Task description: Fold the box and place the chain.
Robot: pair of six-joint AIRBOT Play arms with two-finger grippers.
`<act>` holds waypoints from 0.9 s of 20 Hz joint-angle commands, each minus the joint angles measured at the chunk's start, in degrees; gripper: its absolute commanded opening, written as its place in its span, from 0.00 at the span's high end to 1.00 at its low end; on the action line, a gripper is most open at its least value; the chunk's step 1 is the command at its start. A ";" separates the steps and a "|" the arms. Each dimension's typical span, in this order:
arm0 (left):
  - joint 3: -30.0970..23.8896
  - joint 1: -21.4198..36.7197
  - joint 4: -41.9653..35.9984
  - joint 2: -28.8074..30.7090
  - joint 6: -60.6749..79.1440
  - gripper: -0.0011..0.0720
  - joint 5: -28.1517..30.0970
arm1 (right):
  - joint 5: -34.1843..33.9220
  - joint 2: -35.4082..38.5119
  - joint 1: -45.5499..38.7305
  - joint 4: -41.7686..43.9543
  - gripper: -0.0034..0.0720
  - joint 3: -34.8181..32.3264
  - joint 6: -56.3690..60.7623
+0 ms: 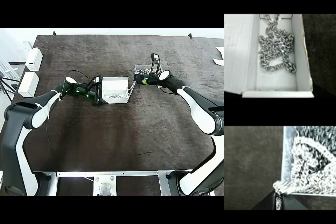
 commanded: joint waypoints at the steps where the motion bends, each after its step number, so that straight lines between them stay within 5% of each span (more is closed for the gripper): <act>1: -0.02 -0.02 0.02 0.00 0.02 0.27 0.02 | 1.22 3.85 0.42 0.13 0.96 0.09 -1.01; 11: -0.02 -0.02 0.02 0.00 0.02 0.27 0.02 | 8.50 24.52 7.69 -12.24 0.96 0.09 1.18; 15: -0.02 -0.02 0.02 0.00 0.02 0.27 0.00 | 11.28 28.96 11.21 -25.92 0.96 0.09 9.92; 18: -0.02 -0.02 0.02 0.00 0.02 0.27 0.02 | 15.63 30.80 12.70 -28.63 0.96 -0.07 11.61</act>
